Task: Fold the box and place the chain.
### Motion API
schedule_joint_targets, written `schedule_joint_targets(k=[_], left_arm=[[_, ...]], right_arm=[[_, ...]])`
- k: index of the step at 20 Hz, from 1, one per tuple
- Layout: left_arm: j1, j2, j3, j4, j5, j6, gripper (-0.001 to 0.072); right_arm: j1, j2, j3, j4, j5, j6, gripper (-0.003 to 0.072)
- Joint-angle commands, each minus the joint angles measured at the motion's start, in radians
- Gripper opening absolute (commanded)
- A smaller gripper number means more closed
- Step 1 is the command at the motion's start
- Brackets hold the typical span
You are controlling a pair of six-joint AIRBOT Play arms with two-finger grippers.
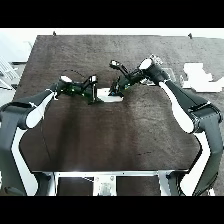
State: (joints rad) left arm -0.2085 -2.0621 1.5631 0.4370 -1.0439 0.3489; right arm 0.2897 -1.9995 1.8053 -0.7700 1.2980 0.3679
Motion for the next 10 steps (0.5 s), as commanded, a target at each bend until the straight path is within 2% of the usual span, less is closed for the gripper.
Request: schedule_joint_targets(k=[1, 4, 9, 10], left_arm=[[0.000, 0.001, 0.000, -0.001, 0.003, -0.004, 0.0412], [0.000, 0.001, 0.000, -0.001, 0.003, -0.004, 0.0412], [0.000, 0.001, 0.000, -0.001, 0.003, -0.004, 0.0412], [0.000, 0.001, 0.000, -0.001, 0.003, -0.004, 0.0412]], right_arm=[[0.000, 0.000, -0.024, 0.002, 0.019, -0.002, 0.0315], [-0.021, 0.001, -0.022, 0.047, 0.019, -0.003, 0.0369], [-0.081, 0.001, -0.022, 0.204, 0.019, -0.010, 0.0362], [-0.092, 0.001, -0.022, 0.219, 0.019, -0.010, 0.0312]])
